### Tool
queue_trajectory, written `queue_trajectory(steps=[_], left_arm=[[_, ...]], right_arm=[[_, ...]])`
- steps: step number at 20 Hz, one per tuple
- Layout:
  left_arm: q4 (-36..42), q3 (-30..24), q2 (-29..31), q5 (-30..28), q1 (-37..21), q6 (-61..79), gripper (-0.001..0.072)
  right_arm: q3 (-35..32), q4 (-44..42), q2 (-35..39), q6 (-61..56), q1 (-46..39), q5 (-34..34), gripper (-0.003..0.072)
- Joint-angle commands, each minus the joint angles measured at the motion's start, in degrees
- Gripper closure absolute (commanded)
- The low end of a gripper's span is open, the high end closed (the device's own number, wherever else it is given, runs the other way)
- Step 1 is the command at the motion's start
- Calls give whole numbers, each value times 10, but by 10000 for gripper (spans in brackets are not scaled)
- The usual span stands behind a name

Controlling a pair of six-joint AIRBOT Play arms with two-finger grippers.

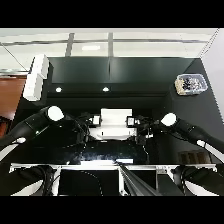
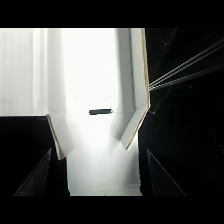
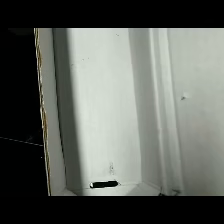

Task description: Fold the box and place the chain.

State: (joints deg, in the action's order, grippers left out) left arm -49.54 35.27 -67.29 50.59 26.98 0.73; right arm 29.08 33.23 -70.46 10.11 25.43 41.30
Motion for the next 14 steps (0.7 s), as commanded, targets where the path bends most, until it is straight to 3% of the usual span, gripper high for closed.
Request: queue_trajectory(steps=[1,2,3,6,7,8,14], left_arm=[[14,0,-15,-13,7,6,28],[24,0,-18,-13,7,6,29],[37,0,-22,-14,8,6,85],[77,0,-29,-17,9,5,365],[86,0,-28,-21,9,3,412],[94,0,-29,-21,9,3,437],[173,0,-32,-18,9,1,438]], right_arm=[[0,0,0,0,0,0,494],[0,0,0,0,0,0,494],[0,0,0,0,0,0,493],[0,0,0,0,0,0,494],[0,0,0,0,0,0,494],[0,0,0,0,0,0,494],[0,0,0,0,0,0,494]])
